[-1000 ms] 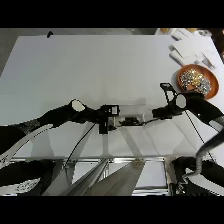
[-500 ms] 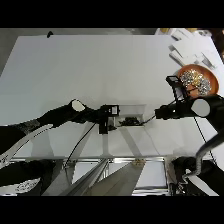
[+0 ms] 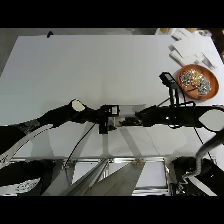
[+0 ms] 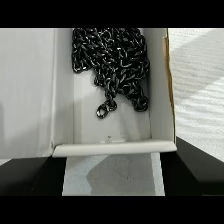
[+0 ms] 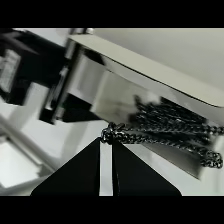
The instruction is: Fold the box and place the chain.
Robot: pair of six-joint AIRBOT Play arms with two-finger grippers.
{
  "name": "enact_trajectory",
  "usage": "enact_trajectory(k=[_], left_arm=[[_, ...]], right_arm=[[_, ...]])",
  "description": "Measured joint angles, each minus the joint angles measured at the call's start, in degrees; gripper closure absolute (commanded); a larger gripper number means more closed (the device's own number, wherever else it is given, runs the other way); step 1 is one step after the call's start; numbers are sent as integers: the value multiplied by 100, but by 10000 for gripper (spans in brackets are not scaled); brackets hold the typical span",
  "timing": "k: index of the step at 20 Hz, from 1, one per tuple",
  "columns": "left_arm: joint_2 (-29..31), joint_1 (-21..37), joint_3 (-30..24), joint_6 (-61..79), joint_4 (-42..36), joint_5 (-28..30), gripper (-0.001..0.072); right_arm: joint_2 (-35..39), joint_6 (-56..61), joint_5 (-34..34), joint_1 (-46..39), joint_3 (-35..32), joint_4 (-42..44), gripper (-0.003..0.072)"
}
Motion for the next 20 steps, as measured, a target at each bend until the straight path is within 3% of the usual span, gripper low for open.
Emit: enact_trajectory(k=[6, 9, 10, 14, 15, 16, 20], left_arm=[[0, 0, 0, 0, 0, 0, 388], [0, 0, 0, 0, 0, 2, 388], [0, 0, 0, 0, 0, 2, 388], [0, 0, 0, 0, 0, 2, 388], [0, 0, 0, 0, 0, 2, 388], [0, 0, 0, 0, 0, 0, 388], [0, 0, 0, 0, 0, 2, 388]], right_arm=[[-341, -61, -505, 614, 0, 273, 667], [-778, -72, -643, 789, 0, 94, 455], [-896, -76, -667, 817, 2, 48, 443], [-1145, -398, -529, 745, 313, -70, 456], [-1174, -485, -435, 623, 514, -105, 530], [-1191, -535, -323, 468, 723, -166, 662], [-1248, -636, -118, -455, 1425, -621, 670]])
